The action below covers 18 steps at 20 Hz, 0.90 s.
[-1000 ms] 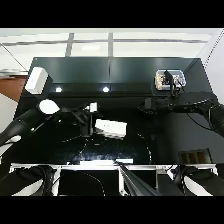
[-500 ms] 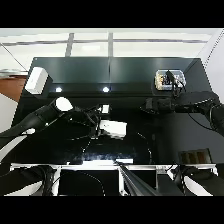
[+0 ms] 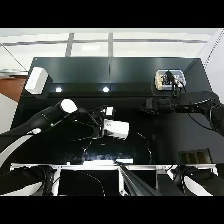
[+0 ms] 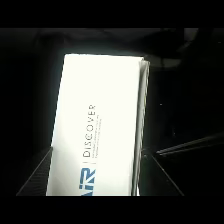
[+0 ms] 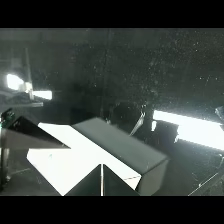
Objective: Fold the box and place the chain.
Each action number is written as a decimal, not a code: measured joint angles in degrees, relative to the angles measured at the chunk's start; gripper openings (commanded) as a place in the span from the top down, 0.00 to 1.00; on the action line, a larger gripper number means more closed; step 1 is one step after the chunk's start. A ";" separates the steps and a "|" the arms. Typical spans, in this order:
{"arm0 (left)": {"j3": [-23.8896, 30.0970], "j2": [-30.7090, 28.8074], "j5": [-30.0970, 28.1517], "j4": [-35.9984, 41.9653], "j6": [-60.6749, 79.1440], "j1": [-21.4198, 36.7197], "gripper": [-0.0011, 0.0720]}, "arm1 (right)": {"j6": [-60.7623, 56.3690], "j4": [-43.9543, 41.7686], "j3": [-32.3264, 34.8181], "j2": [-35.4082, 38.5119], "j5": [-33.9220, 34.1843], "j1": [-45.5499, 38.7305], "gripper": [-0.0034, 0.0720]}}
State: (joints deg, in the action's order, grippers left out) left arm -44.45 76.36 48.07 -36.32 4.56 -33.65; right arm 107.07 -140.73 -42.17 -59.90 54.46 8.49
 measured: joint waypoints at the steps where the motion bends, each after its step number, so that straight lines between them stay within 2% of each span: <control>1: 0.04 0.42 -0.68 -0.28 0.00 -0.46 0.01 | 0.00 0.02 0.00 0.00 0.00 0.00 0.93; 6: -0.04 1.36 -1.57 -0.72 -0.24 -1.68 0.01 | 0.00 0.02 0.00 0.00 0.00 0.00 0.93; 12: -0.28 -1.90 -1.95 -3.93 -2.19 -1.68 0.01 | 0.00 0.02 0.00 0.00 0.02 0.00 0.93; 18: -0.72 -3.45 1.75 -4.24 -5.05 -1.68 0.01 | 0.02 0.04 0.00 0.00 0.22 0.00 0.93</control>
State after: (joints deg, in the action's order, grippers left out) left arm -45.17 72.90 49.82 -40.56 -0.49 -35.33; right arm 107.09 -140.68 -42.17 -59.90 54.68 8.49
